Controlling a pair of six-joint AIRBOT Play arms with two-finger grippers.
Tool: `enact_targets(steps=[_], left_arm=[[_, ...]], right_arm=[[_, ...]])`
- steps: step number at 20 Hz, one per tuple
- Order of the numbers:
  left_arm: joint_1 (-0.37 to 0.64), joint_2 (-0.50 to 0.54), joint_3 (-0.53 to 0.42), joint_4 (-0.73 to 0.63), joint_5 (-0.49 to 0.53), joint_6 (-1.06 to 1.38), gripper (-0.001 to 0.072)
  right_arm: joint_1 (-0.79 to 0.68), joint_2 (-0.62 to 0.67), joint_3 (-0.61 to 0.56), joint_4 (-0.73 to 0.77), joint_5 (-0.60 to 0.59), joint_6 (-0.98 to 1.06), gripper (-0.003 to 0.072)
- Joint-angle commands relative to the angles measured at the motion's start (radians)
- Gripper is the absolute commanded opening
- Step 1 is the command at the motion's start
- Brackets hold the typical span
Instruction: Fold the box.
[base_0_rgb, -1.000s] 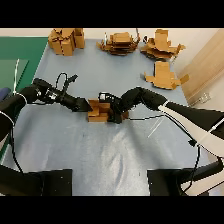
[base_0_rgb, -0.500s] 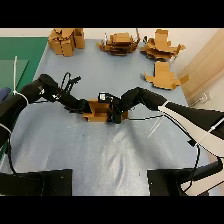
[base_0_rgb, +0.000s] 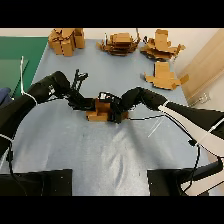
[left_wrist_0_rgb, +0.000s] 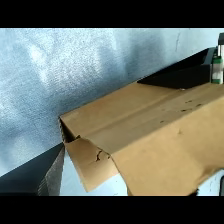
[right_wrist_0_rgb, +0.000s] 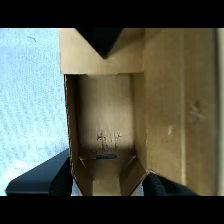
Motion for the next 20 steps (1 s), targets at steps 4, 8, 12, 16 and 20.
enact_targets(steps=[4,8,12,16,20], left_arm=[[-0.041,0.001,0.005,0.128,0.027,-0.164,0.0546],[-0.068,0.001,0.006,0.174,0.065,-0.198,0.0546],[-0.135,-0.001,0.012,0.297,0.065,-0.276,0.0546],[-0.173,-0.021,0.012,0.347,0.054,-0.364,0.0535],[-0.189,-0.031,0.026,0.480,0.013,-0.494,0.0467]], right_arm=[[0.001,0.001,0.000,0.002,-0.003,0.000,0.0506],[0.001,0.001,0.000,0.002,-0.003,0.000,0.0506],[0.001,0.000,0.000,0.002,-0.002,0.000,0.0506],[0.001,0.001,0.000,0.002,-0.001,0.000,0.0506],[0.001,0.001,0.000,0.005,-0.001,0.000,0.0506]])
